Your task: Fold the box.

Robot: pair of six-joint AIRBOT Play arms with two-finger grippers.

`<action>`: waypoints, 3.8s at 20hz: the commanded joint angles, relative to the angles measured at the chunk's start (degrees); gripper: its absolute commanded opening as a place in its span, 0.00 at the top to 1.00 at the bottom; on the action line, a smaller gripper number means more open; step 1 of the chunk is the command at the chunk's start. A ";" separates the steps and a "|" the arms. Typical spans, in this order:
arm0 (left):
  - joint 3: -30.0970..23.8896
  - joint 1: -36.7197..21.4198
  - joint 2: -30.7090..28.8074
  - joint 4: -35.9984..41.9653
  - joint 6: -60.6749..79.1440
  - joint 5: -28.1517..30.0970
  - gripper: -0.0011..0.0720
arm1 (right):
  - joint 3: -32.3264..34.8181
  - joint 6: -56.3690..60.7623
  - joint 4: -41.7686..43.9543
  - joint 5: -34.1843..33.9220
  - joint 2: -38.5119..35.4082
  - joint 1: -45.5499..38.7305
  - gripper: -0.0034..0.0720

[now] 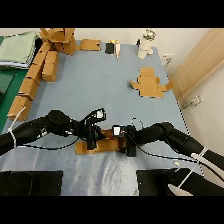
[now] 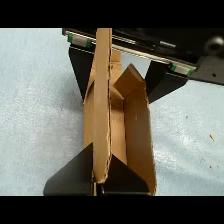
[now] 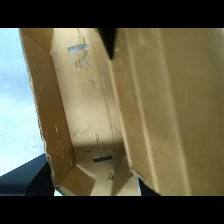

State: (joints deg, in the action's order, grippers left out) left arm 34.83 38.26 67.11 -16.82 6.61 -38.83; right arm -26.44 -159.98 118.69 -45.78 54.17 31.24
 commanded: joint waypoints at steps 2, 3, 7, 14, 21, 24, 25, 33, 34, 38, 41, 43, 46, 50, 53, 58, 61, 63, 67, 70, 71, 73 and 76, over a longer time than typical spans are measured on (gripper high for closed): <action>0.00 -0.07 0.02 0.07 -0.04 1.70 0.97 | 0.00 -0.09 0.17 -2.62 0.09 0.28 0.02; 0.00 -0.07 0.02 0.07 -0.02 1.92 0.97 | 0.04 -0.09 0.17 -2.75 0.09 0.28 0.02; 0.00 -0.07 0.04 0.04 -0.02 2.86 0.97 | 0.04 -0.09 0.26 -2.69 0.11 0.28 0.02; 0.00 -0.04 0.04 0.04 -0.24 2.84 0.97 | 0.13 -0.11 0.20 -0.90 1.84 0.28 0.03; 0.00 -0.04 0.04 0.04 -0.24 2.80 0.97 | 0.11 -0.09 0.24 -0.76 3.50 0.28 0.12; 0.00 -0.04 0.04 0.04 -0.24 2.80 0.97 | 0.09 -0.07 0.26 -1.22 3.50 0.28 0.20; 0.00 -0.04 0.04 0.02 -0.24 2.80 0.97 | 0.09 -0.07 0.24 -1.33 3.50 0.28 0.20; 0.00 -0.02 0.04 0.02 -0.22 2.80 0.97 | 0.09 -0.07 0.24 -1.40 3.50 0.28 0.20; 0.00 -0.02 0.04 0.02 -0.24 2.80 0.97 | 0.09 -0.07 0.24 -1.40 3.50 0.28 0.20; 0.00 -0.02 0.04 0.04 -0.22 2.73 0.97 | 0.09 -0.07 0.24 -1.40 3.50 0.28 0.20; 0.00 -0.02 0.04 0.02 -0.22 2.67 0.97 | 0.09 -0.07 0.24 -1.38 3.52 0.28 0.21; -0.02 -0.02 0.04 0.04 -0.22 2.67 0.97 | 0.09 -0.09 0.24 -1.38 3.50 0.28 0.26; -0.02 -0.02 0.04 0.04 -0.24 2.69 0.97 | 0.09 -0.09 0.22 -1.38 3.52 0.28 0.26; -0.02 -0.07 0.02 0.02 -0.24 2.75 0.96 | 0.09 -0.09 0.24 -1.38 3.50 0.28 0.26; 0.00 -0.15 0.00 0.00 -4.35 5.09 0.38 | 0.09 -0.09 0.22 -1.40 3.52 0.28 0.26; 0.00 -4.11 -2.64 -16.44 -24.61 -2.40 0.38 | 0.09 -0.09 0.20 -1.44 3.52 0.28 0.26; 0.00 -7.26 -6.54 -28.46 -39.76 -13.33 0.39 | 0.09 -0.09 0.20 -1.42 3.52 0.28 0.26; 0.00 -7.30 -8.55 -33.20 -44.37 -17.86 0.43 | 0.09 -0.09 0.20 -1.42 3.52 0.28 0.26; -0.02 -6.25 -8.85 -33.35 -51.80 -25.27 0.97 | 0.09 -0.07 0.20 -1.44 3.50 0.28 0.26; -0.02 -3.08 -8.90 -29.33 -63.95 -29.92 0.97 | 0.09 -0.07 0.20 -1.42 3.50 0.28 0.26; -0.02 -1.51 -8.90 -24.24 -66.01 -29.07 0.97 | 0.09 -0.07 0.24 -1.44 3.50 0.28 0.26; 0.00 1.51 -8.81 -13.57 -66.64 -20.28 0.97 | 0.09 -0.07 0.24 -1.44 3.50 0.28 0.26; 0.02 2.19 -6.99 -6.05 -66.42 -5.05 0.97 | 0.09 -0.07 0.24 -1.51 3.50 0.28 0.26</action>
State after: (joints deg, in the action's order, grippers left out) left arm 34.83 39.05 59.02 -32.21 -57.12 -55.70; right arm -26.37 -160.09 118.89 -47.24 57.65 31.48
